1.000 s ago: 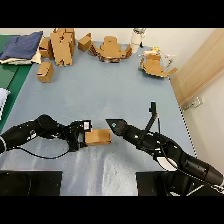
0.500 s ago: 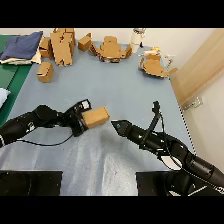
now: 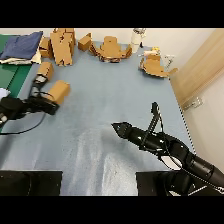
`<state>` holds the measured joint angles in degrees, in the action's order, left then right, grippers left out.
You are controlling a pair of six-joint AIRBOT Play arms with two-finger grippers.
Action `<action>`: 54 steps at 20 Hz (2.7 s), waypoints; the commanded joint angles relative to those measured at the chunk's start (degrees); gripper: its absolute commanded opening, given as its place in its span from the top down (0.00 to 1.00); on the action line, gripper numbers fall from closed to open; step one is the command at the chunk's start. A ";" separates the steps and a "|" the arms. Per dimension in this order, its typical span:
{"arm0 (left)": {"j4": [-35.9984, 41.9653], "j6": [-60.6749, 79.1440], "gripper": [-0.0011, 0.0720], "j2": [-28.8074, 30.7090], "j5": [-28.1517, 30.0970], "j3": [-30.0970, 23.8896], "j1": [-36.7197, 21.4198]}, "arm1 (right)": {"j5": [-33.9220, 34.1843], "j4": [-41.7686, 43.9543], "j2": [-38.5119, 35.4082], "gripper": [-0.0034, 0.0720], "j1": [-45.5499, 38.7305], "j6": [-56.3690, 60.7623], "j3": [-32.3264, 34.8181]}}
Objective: Fold the box.
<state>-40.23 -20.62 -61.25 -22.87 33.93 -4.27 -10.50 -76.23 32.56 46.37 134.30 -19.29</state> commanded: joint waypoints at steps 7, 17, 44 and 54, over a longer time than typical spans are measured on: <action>-5.33 -0.02 0.64 -1.33 0.74 4.55 -19.21 | 0.00 -0.09 0.00 0.95 0.00 0.04 -0.04; -4.57 0.00 0.03 -9.97 -1.03 7.98 -15.17 | -0.04 -1.16 1.86 0.95 -5.38 0.02 -0.04; 0.22 -10.93 0.97 4.15 -18.25 8.74 14.05 | 5.01 -10.10 32.68 0.95 -12.28 -0.83 -18.95; 0.22 -10.91 0.97 3.85 -18.08 8.74 14.60 | 3.41 -10.10 32.74 0.95 -12.44 -0.83 -18.95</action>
<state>-40.03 -31.53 -57.32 -40.97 42.63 10.13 -7.01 -86.41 65.17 33.87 133.47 -38.13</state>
